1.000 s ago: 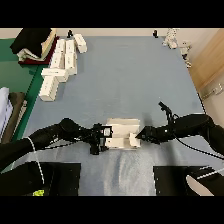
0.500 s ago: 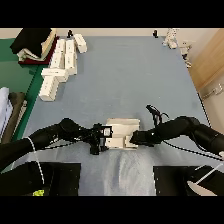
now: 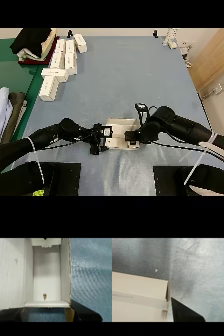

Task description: Fold the box.

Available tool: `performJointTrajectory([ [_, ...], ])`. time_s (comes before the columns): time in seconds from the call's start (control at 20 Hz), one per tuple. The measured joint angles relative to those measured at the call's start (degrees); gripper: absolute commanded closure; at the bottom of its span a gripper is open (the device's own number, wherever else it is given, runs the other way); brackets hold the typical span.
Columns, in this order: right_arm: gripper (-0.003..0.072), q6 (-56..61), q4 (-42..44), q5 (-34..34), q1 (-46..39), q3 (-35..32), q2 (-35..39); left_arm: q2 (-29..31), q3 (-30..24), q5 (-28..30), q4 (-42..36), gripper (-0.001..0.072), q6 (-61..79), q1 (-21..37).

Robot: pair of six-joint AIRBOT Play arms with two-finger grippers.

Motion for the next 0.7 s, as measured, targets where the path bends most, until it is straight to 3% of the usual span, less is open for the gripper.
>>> performJointTrajectory([
  [0.15, 0.0284, 4.31, -1.95, -1.27, 1.79, 1.99, -2.69, 0.00, 0.00, 0.00, 0.00, 0.0300, 0.00, 0.00],
  [0.2, 0.0328, 5.16, -2.23, -1.51, 2.10, 2.32, -3.30, 0.00, 0.00, 0.00, 0.00, 0.0301, 0.00, 0.00],
  [0.3, 0.0467, 6.47, -2.89, -2.14, 2.45, 2.73, -4.26, 0.00, 0.00, 0.00, 0.00, 0.0300, 0.00, 0.00],
  [0.4, 0.0659, 7.30, -3.80, -2.93, 2.64, 2.93, -4.92, 0.00, 0.00, 0.00, -0.02, 0.0301, -0.13, 0.00],
  [0.7, 0.0683, 8.55, -4.61, -3.72, 2.89, 3.21, -5.79, 0.00, 0.00, -0.02, -0.02, 0.0300, -0.04, 0.00],
])
